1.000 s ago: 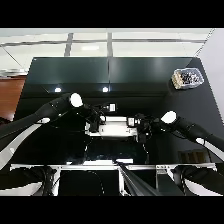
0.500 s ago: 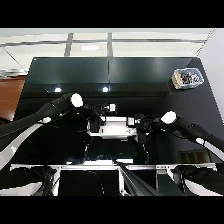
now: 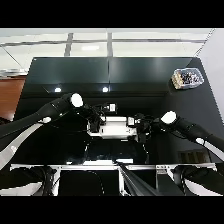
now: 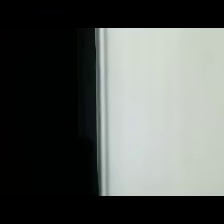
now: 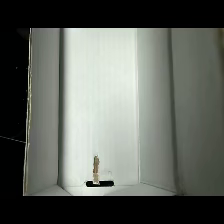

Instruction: Fold the box and place the chain.

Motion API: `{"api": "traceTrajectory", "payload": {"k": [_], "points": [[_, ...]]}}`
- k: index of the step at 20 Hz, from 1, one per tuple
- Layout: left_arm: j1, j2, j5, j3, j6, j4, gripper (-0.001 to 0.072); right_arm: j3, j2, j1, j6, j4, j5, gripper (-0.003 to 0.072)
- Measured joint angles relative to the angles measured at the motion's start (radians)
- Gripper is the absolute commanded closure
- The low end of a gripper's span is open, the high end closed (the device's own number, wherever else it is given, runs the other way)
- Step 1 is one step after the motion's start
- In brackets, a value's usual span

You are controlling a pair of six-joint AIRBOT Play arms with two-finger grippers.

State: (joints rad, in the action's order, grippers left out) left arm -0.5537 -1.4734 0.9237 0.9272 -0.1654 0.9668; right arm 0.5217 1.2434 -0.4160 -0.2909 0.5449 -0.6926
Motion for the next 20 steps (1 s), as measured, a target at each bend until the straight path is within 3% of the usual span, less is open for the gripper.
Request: {"api": "traceTrajectory", "payload": {"k": [4, 5, 6, 10, 11, 12, 14, 16, 17, 18, 20], "points": [[0.0, 0.0, 0.0, 0.0, 0.0, 0.001, 0.0683, 0.0, 0.0, 0.002, 0.005, 0.0, -0.001, -0.0024], [0.0, 0.0, 0.0, 0.0, 0.0, 0.001, 0.0682, 0.0, 0.0, 0.002, 0.008, 0.0, -0.001, 0.0058], [0.0, 0.0, 0.0, 0.0, 0.0, 0.001, 0.0683, 0.0, 0.0, 0.002, 0.008, 0.0, -0.003, 0.0092], [0.0, 0.0, 0.0, 0.0, 0.0, 0.001, 0.0682, 0.0, 0.0, 0.002, 0.01, 0.0, -0.004, 0.0098], [0.0, 0.0, 0.0, 0.0, 0.0, 0.001, 0.0682, 0.0, 0.0, 0.002, 0.01, 0.0, -0.005, 0.0254], [0.0, 0.0, 0.001, 0.0, 0.0, 0.001, 0.0682, 0.0, 0.0, 0.002, 0.008, 0.001, -0.005, 0.0343], [0.0, 0.0, 0.002, 0.0, 0.0, 0.001, 0.0656, 0.0, 0.0, 0.002, 0.008, 0.001, -0.005, 0.0349], [0.0, 0.001, 0.006, 0.0, 0.0, 0.017, 0.0254, 0.0, 0.0, 0.002, 0.011, -0.002, 0.0, 0.035], [0.0, 0.008, 0.018, 0.0, -0.003, 0.01, 0.0106, 0.0, 0.0, 0.002, 0.011, -0.002, 0.0, 0.035], [0.001, 0.018, 0.01, 0.001, -0.008, 0.01, 0.0065, 0.0, 0.0, 0.002, 0.009, -0.001, -0.001, 0.035], [0.006, 0.053, 0.027, 0.001, -0.059, 0.024, 0.0065, 0.0, 0.0, 0.002, 0.008, -0.001, -0.002, 0.0351]]}}
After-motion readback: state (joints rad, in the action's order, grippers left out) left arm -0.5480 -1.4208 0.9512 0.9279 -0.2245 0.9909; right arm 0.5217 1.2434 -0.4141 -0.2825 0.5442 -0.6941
